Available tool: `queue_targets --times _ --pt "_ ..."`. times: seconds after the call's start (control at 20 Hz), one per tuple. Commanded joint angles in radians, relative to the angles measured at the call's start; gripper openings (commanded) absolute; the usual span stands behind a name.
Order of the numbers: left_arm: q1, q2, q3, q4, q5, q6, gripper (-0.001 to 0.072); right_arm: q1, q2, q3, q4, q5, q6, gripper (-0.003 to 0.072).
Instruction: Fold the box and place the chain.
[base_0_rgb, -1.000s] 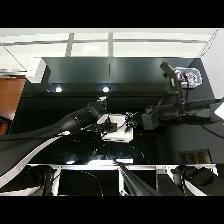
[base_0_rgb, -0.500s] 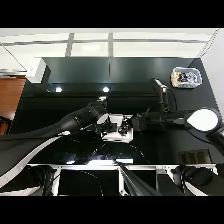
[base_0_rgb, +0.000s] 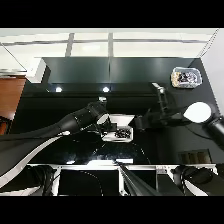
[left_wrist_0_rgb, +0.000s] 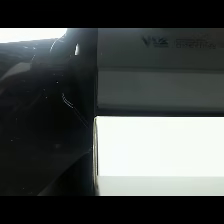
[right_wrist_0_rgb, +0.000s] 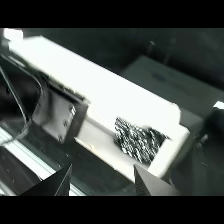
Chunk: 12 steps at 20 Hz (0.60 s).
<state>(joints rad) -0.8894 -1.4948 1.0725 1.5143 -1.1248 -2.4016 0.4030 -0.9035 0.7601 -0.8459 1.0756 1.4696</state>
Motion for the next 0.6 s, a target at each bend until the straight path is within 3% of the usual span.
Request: queue_targets --times 0.0,0.05,0.1,0.15,0.4,0.55 --pt "0.000 0.000 0.001 0.010 0.062 -0.064 0.0028 -0.188 0.033 0.063 -0.019 0.208 -0.069 0.0458" --pt "0.000 0.000 0.002 -0.006 0.073 -0.071 0.0122 -0.239 0.054 0.064 -0.016 0.209 -0.069 0.0458" --pt "0.000 0.003 0.004 -0.017 0.072 -0.071 0.0374 -0.283 0.072 0.064 -0.017 0.211 -0.069 0.0458" --pt "-0.002 0.013 0.011 -0.016 0.064 -0.057 0.0558 -0.315 0.082 0.064 -0.016 0.213 -0.069 0.0458" --pt "0.005 0.190 0.018 -0.003 -0.004 0.325 0.0569 -0.362 0.084 0.064 -0.019 0.203 -0.068 0.0458" --pt "0.043 0.369 0.006 0.132 -0.096 0.466 0.0569 -0.362 0.084 0.064 -0.026 0.200 -0.068 0.0458"
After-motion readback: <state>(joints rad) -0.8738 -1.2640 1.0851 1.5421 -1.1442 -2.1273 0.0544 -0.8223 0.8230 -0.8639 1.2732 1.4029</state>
